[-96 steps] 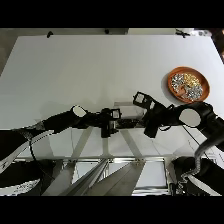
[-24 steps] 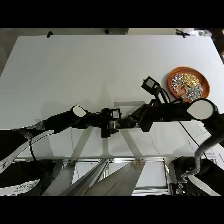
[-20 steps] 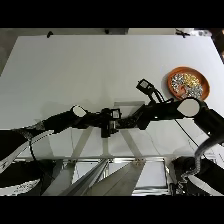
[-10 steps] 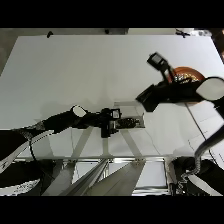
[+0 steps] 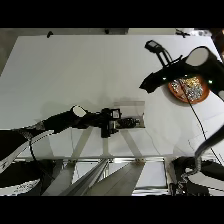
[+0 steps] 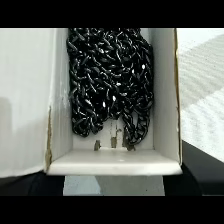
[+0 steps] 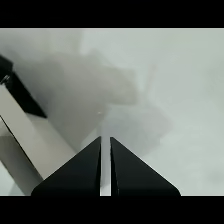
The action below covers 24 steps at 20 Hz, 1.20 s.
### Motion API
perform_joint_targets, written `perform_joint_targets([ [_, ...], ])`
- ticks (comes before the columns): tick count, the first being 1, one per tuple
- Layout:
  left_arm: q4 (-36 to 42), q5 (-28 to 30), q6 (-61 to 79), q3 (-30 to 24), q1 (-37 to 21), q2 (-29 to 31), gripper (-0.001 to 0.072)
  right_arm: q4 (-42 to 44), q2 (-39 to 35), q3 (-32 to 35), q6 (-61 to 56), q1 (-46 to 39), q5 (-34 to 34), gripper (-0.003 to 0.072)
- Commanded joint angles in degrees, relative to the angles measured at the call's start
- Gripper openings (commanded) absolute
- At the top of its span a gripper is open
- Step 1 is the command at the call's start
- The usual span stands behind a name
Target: Fold the box and place the chain.
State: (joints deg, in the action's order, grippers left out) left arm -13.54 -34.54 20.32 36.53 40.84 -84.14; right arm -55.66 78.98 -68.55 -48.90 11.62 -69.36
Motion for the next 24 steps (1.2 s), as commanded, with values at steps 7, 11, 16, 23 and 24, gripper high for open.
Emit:
perform_joint_targets([
  [7, 0.0, 0.02, 0.02, -0.02, -0.04, 0.04, 0.0206, 4.9, 9.05, -1.2, 8.7, 1.33, -23.06, 0.0205],
  [11, 0.0, 0.02, 0.02, -0.02, -0.04, 0.04, 0.0206, 3.43, 8.0, -1.2, 8.44, 6.27, -24.85, 0.0207],
  [16, 0.0, 0.0, 0.02, -0.02, -0.04, 0.04, 0.0206, -11.28, -0.2, -1.18, 7.37, 15.17, -16.81, 0.0304],
  [23, 0.0, 0.0, 0.02, -0.02, -0.04, 0.04, 0.0206, -13.77, -4.26, -0.28, 6.73, 22.88, -10.49, 0.0352],
  [24, 0.0, 0.02, 0.02, -0.02, -0.04, 0.04, 0.0206, -13.73, -4.22, 0.02, 6.73, 22.97, -10.51, 0.0352],
])
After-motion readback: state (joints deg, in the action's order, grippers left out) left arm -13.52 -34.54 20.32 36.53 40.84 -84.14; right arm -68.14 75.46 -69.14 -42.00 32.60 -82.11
